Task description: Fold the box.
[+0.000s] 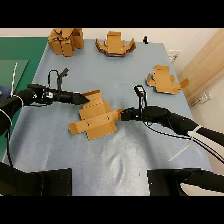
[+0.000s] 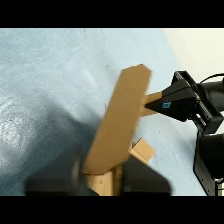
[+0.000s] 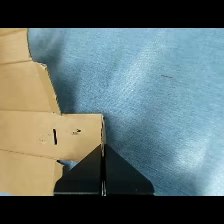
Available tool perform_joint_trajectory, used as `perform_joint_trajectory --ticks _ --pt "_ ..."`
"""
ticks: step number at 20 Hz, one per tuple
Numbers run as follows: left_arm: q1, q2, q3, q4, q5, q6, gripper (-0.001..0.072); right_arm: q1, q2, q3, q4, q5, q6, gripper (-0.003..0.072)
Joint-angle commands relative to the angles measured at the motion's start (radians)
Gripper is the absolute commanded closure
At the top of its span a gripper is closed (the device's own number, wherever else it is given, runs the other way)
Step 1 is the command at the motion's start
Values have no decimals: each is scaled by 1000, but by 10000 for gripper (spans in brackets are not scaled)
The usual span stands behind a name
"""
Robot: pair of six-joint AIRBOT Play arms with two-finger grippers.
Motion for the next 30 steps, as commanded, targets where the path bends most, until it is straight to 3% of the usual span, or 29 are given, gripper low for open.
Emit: perform_joint_trajectory --ticks 1,13,14,15,24,30 --pt "0 -1 0 26 -15 21 540 4 -3 -1 -3 1 30 678" --pt "29 0 12 0 -50 39 531 4 -3 -1 -6 72 89 678" --pt "36 0 12 -13 -48 39 436 4 -3 -1 -6 76 94 678" --pt "42 0 12 -21 -39 34 239 4 -3 -1 -6 77 98 678" --pt "21 -2 12 -12 69 32 247 4 -3 -1 -6 73 98 678" --pt "21 -37 12 -6 73 28 248 6 -3 -1 -6 68 101 678"
